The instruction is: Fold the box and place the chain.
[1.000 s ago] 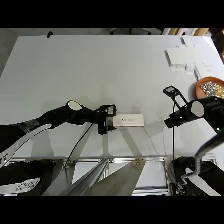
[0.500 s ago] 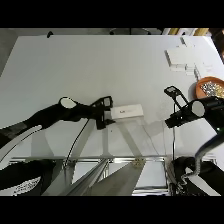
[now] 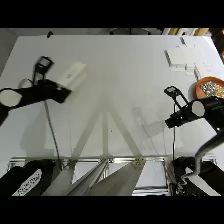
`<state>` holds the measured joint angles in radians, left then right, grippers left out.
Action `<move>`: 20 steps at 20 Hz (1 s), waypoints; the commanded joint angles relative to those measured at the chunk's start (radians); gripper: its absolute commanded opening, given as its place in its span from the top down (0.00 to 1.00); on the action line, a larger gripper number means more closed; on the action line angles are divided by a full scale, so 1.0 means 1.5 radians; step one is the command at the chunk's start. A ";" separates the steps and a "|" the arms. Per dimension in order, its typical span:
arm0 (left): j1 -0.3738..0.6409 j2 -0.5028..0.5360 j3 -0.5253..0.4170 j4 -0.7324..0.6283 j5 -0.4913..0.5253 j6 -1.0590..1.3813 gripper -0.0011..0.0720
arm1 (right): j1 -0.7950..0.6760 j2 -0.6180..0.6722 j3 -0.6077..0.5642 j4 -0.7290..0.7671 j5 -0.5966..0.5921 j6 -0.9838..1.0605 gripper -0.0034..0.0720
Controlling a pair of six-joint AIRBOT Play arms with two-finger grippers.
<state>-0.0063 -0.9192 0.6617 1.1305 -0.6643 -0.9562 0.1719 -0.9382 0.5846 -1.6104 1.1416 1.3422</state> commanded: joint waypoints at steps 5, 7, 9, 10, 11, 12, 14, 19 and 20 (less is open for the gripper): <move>0.279 0.010 0.000 0.222 -0.113 -0.295 0.49 | 0.000 -0.001 0.000 0.000 0.000 0.000 0.93; 0.310 -0.008 0.000 0.222 -0.140 -0.294 0.46 | -0.001 -0.001 0.000 0.000 0.000 0.000 0.93; 0.323 -0.027 0.000 0.223 -0.159 -0.294 0.38 | 0.000 -0.001 0.000 0.000 0.000 0.000 0.93; 0.322 -0.036 0.000 0.222 -0.166 -0.294 0.31 | 0.000 -0.001 0.000 0.000 0.000 0.000 0.93; 0.321 -0.043 0.000 0.222 -0.169 -0.295 0.26 | -0.001 -0.001 0.000 0.000 0.000 0.000 0.93; 0.320 -0.050 0.000 0.222 -0.172 -0.294 0.26 | 0.000 -0.001 0.000 0.000 0.000 0.000 0.93; 0.319 -0.052 -0.001 0.223 -0.173 -0.292 0.25 | 0.000 -0.001 0.000 0.000 0.000 0.000 0.93; 0.311 -0.024 -0.001 0.231 -0.172 -0.293 0.04 | 0.000 -0.001 0.000 0.000 -0.001 0.000 0.93; 0.302 -0.008 0.000 0.233 -0.170 -0.293 0.04 | 0.000 -0.001 0.000 0.000 0.000 0.000 0.93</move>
<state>0.4614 -0.9649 0.6613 1.4742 -0.9180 -1.3930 0.1719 -0.9382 0.5846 -1.6104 1.1412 1.3422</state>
